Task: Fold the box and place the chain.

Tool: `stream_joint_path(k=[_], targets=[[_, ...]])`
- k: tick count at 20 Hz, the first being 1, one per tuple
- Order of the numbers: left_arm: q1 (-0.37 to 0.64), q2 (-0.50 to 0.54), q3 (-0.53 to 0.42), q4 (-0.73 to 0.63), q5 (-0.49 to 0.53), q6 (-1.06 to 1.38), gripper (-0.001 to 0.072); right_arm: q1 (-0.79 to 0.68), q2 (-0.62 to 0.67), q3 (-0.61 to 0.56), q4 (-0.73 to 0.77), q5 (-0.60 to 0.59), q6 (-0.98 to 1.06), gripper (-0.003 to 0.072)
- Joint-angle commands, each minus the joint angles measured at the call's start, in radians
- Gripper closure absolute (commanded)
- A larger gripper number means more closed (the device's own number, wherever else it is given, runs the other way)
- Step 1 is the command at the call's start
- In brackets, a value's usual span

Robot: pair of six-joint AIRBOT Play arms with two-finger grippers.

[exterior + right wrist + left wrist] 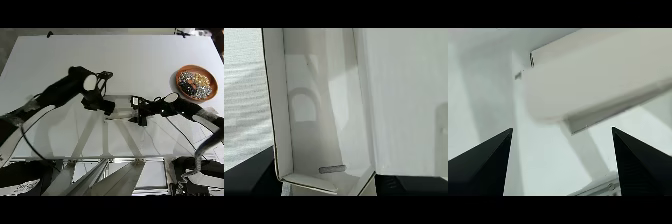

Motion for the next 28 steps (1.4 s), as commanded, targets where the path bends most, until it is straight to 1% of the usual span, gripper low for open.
stream_joint_path(k=[1, 2, 3, 5, 6, 8, 9, 10, 11, 12, 14, 17, 19, 22, 26, 28], targets=[[0.062, 0.135, -0.05, -0.079, -0.023, 0.37, 0.0012, 0.0, 0.001, 0.001, -0.001, 0.004, -0.001, 0.0372], [0.09, 0.177, -0.088, -0.128, -0.026, 0.529, 0.0012, 0.0, 0.001, 0.001, -0.001, 0.004, -0.001, 0.0372], [0.121, 0.214, -0.134, -0.172, -0.007, 0.687, 0.0012, 0.0, 0.001, 0.001, -0.001, 0.004, -0.001, 0.0372], [0.197, 0.279, -0.264, -0.264, 0.072, 0.971, 0.0013, 0.0, 0.001, 0.001, -0.001, 0.004, -0.001, 0.0372], [0.235, 0.306, -0.347, -0.33, 0.127, 1.136, 0.0012, 0.0, 0.001, 0.001, -0.001, 0.003, -0.001, 0.0372], [0.298, 0.329, -0.505, -0.435, 0.229, 1.535, 0.0011, 0.0, 0.001, 0.001, -0.001, 0.003, -0.001, 0.0372], [0.322, 0.328, -0.568, -0.476, 0.272, 1.722, 0.0011, 0.0, 0.001, 0.001, -0.001, 0.003, -0.001, 0.0372], [0.347, 0.322, -0.622, -0.531, 0.314, 1.896, 0.0011, 0.0, 0.001, 0.001, -0.001, 0.003, -0.001, 0.0372], [0.369, 0.31, -0.654, -0.595, 0.343, 2.01, 0.0011, 0.0, 0.001, 0.001, -0.001, 0.003, -0.001, 0.0372], [0.389, 0.289, -0.668, -0.666, 0.353, 2.104, 0.0009, 0.0, 0.001, 0.001, -0.001, 0.004, -0.001, 0.0372], [0.415, 0.229, -0.669, -0.801, 0.372, 2.201, 0.0009, 0.0, 0.001, 0.001, -0.001, 0.004, -0.001, 0.0372], [0.411, 0.144, -0.668, -0.909, 0.406, 2.356, 0.0005, 0.0, 0.001, 0.001, -0.001, 0.004, -0.001, 0.0372], [0.403, 0.104, -0.668, -0.935, 0.439, 2.406, 0.0005, 0.0, 0.001, 0.001, -0.001, 0.004, -0.001, 0.0372], [0.392, 0.069, -0.668, -0.947, 0.484, 2.406, 0.0004, 0.0, 0.001, 0.001, -0.001, 0.004, -0.001, 0.0372], [0.377, 0.03, -0.656, -0.98, 0.497, 2.405, 0.0004, 0.0, 0.001, 0.001, -0.001, 0.003, -0.001, 0.0372], [0.359, 0.024, -0.652, -1.02, 0.514, 2.405, 0.0004, 0.0, 0.001, 0.001, -0.001, 0.003, -0.001, 0.0372]])
